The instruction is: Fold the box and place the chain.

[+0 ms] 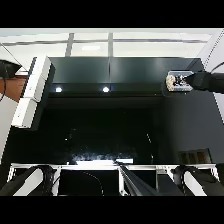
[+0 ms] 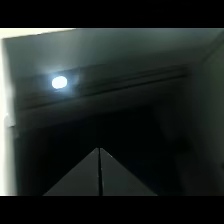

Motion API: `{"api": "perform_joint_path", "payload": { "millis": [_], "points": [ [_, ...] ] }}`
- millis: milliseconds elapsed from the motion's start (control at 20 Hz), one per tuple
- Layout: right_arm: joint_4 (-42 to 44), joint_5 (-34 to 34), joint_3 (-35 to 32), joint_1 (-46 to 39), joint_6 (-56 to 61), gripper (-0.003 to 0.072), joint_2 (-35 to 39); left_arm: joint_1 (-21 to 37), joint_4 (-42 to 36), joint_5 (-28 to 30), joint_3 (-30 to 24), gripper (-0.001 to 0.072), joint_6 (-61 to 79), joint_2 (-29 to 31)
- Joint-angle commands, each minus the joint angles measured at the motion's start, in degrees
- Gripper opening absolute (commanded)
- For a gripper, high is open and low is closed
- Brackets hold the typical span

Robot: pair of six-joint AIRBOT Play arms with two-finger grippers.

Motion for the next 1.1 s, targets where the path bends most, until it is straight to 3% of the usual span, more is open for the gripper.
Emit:
{"api": "perform_joint_path", "payload": {
  "millis": [0, 100, 200, 300, 450, 650, 1050],
  "points": [
    [-13.0, -7.7, -5.1, 2.0, 2.6, 0.0043, 10.9, -12.3, 9.9, 7.0, -4.9, 0.0022, -16.7, 8.7],
    [-20.4, -15.3, -16.3, 2.1, 10.1, 0.0044, 16.0, -20.0, 19.4, 16.4, -17.0, 0.0025, -26.4, 17.2],
    [-21.7, -20.2, -24.7, 2.1, 12.4, 0.0044, 15.7, -24.0, 21.7, 23.1, -29.4, 0.0026, -30.1, 23.0],
    [-19.3, -21.3, -27.7, 2.2, 12.4, 0.0044, 15.3, -24.5, 21.7, 24.5, -35.5, 0.0026, -31.6, 25.1],
    [-18.8, -20.8, -27.7, 2.2, 12.3, 0.0043, 15.3, -24.0, 21.7, 24.2, -36.4, 0.0030, -33.3, 25.2],
    [-18.8, -20.8, -27.7, 2.2, 12.3, 0.0044, 15.3, -23.9, 21.8, 30.1, -36.5, 0.0030, -33.3, 25.3],
    [-18.8, -20.8, -27.7, 2.2, 12.3, 0.0044, 15.3, -23.9, 21.8, 30.2, -36.5, 0.0030, -33.3, 25.2]
  ]
}}
